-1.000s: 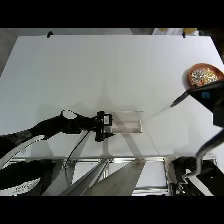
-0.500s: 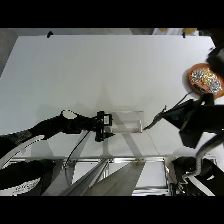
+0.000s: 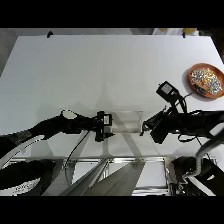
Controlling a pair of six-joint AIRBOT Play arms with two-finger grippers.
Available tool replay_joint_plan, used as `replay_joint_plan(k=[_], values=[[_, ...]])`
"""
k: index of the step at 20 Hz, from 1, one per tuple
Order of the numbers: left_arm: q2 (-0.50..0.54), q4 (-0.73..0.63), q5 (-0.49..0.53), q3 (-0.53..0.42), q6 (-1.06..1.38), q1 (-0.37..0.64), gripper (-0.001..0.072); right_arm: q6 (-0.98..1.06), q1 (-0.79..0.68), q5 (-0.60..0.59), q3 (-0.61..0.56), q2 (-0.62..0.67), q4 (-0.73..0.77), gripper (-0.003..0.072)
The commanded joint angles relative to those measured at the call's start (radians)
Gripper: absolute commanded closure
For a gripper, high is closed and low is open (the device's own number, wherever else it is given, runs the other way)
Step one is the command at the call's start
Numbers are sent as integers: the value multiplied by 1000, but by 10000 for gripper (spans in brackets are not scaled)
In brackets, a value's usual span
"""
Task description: Fold the box and place the chain.
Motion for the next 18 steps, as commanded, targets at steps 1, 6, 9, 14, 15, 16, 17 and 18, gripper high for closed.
replay_joint_plan(k=[1,6,9,14,15,16,17,18], values=[[0,0,0,0,0,0,438,-48,2,-107,-97,1,28,671],[0,0,0,0,0,0,438,-176,2,-206,-110,-18,230,671],[0,0,0,0,0,0,438,-243,2,-215,-110,-29,357,670],[0,0,0,0,0,0,438,-309,61,-222,-110,-89,394,672],[0,0,0,0,0,0,438,-328,93,-224,-110,-111,408,671],[0,0,0,0,0,0,438,-332,119,-232,-110,-134,410,670],[0,0,0,0,0,0,438,-332,142,-248,-110,-158,408,670],[0,0,0,0,0,0,438,-332,159,-276,-110,-182,408,670]])
